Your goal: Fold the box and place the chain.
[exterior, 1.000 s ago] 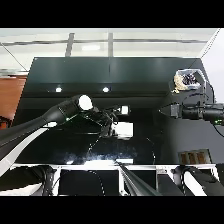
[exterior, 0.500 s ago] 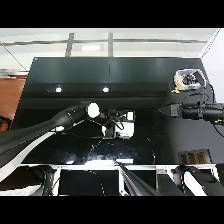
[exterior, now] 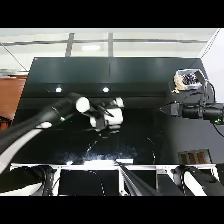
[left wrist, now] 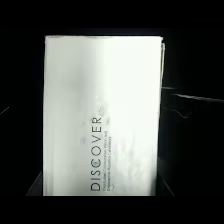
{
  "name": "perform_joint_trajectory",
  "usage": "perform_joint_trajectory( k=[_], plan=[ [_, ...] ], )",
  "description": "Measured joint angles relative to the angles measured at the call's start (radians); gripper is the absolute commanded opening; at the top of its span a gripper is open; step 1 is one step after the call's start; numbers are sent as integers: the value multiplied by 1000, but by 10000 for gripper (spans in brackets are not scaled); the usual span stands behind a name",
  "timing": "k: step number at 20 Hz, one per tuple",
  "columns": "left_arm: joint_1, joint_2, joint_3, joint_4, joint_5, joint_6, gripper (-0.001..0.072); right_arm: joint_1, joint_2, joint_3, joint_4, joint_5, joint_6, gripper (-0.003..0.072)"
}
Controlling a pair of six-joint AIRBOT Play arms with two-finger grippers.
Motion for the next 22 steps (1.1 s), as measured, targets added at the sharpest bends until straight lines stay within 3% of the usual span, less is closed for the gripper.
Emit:
perform_joint_trajectory(
  k=[6,10,14,19,20,21,22],
  plan=[
    [488,34,60,105,19,-168,288,0,0,0,0,-10,0,22],
    [789,-109,267,96,22,-280,289,0,0,0,0,-14,0,22],
    [912,-316,505,77,5,-322,295,0,0,0,0,-32,3,22],
    [950,-523,690,69,22,-338,305,0,0,0,1,-64,15,22],
    [953,-550,710,69,21,-340,536,0,0,0,-1,-72,14,22],
    [954,-568,726,69,19,-343,713,0,0,0,-3,-78,14,22],
    [956,-581,746,69,21,-363,712,0,0,0,-4,-84,13,22]
  ],
)
